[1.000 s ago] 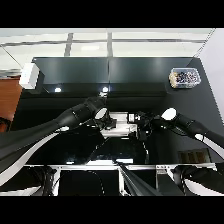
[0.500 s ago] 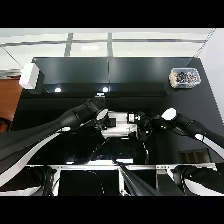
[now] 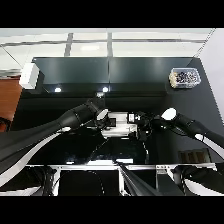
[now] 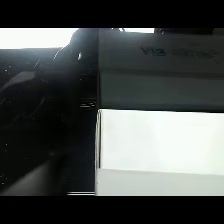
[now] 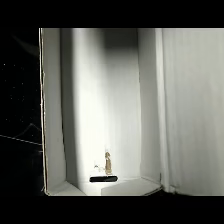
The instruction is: Fold the box and place the chain.
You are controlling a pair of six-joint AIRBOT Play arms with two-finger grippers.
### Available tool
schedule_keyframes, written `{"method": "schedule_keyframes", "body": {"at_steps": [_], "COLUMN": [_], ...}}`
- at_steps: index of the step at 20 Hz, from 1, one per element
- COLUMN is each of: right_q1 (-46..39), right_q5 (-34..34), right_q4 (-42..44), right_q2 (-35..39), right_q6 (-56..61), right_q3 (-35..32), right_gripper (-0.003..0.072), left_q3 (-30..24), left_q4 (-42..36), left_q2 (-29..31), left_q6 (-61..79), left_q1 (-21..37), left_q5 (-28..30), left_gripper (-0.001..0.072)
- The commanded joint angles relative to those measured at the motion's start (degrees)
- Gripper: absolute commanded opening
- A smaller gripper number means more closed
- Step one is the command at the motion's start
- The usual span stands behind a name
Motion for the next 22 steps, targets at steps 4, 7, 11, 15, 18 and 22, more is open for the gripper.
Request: {"method": "schedule_keyframes", "body": {"at_steps": [4, 7, 11, 15, 18, 22], "right_q1": [0.07, 0.07, 0.04, -0.2, -0.24, -0.24], "right_q5": [0.02, 0.04, -1.07, 5.14, 4.13, 1.29], "right_q4": [0.0, 0.02, -0.02, -5.38, -9.01, -10.84], "right_q2": [-0.02, -0.02, 0.04, 4.2, 8.41, 8.76], "right_q6": [0.0, 0.0, 2.23, 10.4, 11.1, 6.97], "right_q3": [0.02, 0.02, 0.02, 0.72, 0.74, 0.72], "right_gripper": [0.0473, 0.0473, 0.0699, 0.0697, 0.0696, 0.0696], "left_q3": [0.04, 0.04, 0.04, 0.04, 0.04, 0.02], "left_q4": [-2.8, -2.78, -2.73, -1.46, -1.49, -1.46], "left_q2": [-0.02, -0.02, 0.02, 0.04, 0.04, 0.04], "left_q6": [2.95, 2.95, 2.95, 3.43, 3.41, 3.41], "left_q1": [-0.02, 0.0, 0.0, 0.04, 0.07, 0.07], "left_q5": [0.72, 0.42, 0.39, 0.26, 0.5, 0.46], "left_gripper": [0.0027, 0.0027, 0.0026, 0.0026, 0.0027, 0.0028]}}
